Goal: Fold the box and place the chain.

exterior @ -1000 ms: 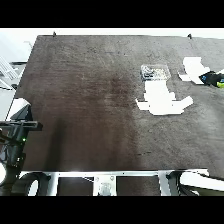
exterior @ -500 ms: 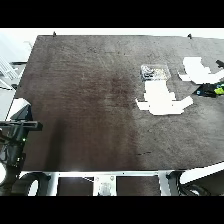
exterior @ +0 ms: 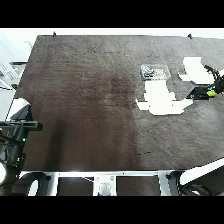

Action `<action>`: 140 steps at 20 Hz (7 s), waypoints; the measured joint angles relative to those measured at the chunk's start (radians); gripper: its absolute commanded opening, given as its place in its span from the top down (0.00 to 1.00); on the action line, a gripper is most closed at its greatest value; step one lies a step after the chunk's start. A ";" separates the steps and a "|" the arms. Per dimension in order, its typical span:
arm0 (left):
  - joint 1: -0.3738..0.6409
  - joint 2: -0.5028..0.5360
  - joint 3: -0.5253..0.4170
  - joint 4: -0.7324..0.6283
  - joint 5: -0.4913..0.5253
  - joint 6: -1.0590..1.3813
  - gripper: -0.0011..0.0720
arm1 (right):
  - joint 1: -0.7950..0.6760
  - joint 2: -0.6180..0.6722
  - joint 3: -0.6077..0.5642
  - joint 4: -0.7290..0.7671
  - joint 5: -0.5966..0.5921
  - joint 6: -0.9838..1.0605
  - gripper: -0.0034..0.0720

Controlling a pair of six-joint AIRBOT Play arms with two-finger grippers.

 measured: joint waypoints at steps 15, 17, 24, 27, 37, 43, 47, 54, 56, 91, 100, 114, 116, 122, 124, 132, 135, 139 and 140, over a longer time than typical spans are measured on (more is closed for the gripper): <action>0.000 0.000 0.000 0.000 0.000 0.000 0.96 | 0.004 -0.126 -0.004 0.115 0.052 -0.003 0.50; 0.000 0.000 0.000 0.000 0.000 0.000 0.96 | 0.005 -0.142 -0.004 0.131 0.071 -0.006 0.73; 0.000 0.000 0.000 0.000 0.000 0.000 0.96 | 0.007 -0.119 -0.058 0.253 0.167 -0.005 0.94; 0.000 0.000 0.000 0.000 0.000 0.000 0.96 | 0.047 -0.037 -0.169 0.357 0.132 0.006 0.94; 0.000 0.000 0.000 0.000 0.000 0.000 0.96 | 0.401 0.150 -0.427 0.544 -0.243 0.132 0.94; 0.000 0.000 0.000 0.000 0.000 0.000 0.96 | 0.546 0.103 -0.397 0.547 -0.397 0.170 0.94; 0.000 0.000 0.002 -0.001 -0.014 -0.007 0.24 | 0.576 0.055 -0.346 0.533 -0.420 0.175 0.94; 0.000 -0.135 0.129 -0.003 -0.031 -0.083 0.24 | 0.586 0.035 -0.325 0.516 -0.426 0.180 0.94; 0.000 -0.286 0.221 -0.003 -0.064 -0.106 0.24 | 0.586 0.035 -0.324 0.513 -0.422 0.182 0.94; -0.126 -2.111 2.049 0.844 -1.224 -1.073 0.24 | 0.581 0.033 -0.323 0.509 -0.417 0.203 0.94; -0.140 -2.151 2.050 0.789 -1.202 -1.056 0.24 | 0.581 0.033 -0.323 0.508 -0.418 0.201 0.94; -0.203 -2.211 2.050 0.747 -1.165 -1.012 0.27 | 0.581 0.033 -0.323 0.508 -0.421 0.186 0.94; -0.206 -2.220 2.050 0.720 -1.161 -1.003 0.31 | 0.581 0.033 -0.323 0.509 -0.421 0.185 0.94; -0.209 -2.231 2.050 0.652 -1.164 -0.974 0.41 | 0.581 0.033 -0.323 0.508 -0.422 0.183 0.94; -0.209 -2.234 2.050 0.634 -1.164 -0.963 0.41 | 0.581 0.033 -0.323 0.507 -0.425 0.183 0.94; -0.210 -2.246 2.050 0.597 -1.187 -0.946 0.51 | 0.581 0.033 -0.323 0.508 -0.425 0.183 0.94; -0.209 -2.246 2.050 0.580 -1.191 -0.937 0.67 | 0.581 0.033 -0.323 0.509 -0.425 0.183 0.94; -0.209 -2.246 2.050 0.565 -1.195 -0.921 0.75 | 0.581 0.033 -0.323 0.509 -0.425 0.183 0.94; -0.209 -2.246 2.050 0.561 -1.197 -0.914 0.76 | 0.581 0.033 -0.324 0.508 -0.425 0.183 0.93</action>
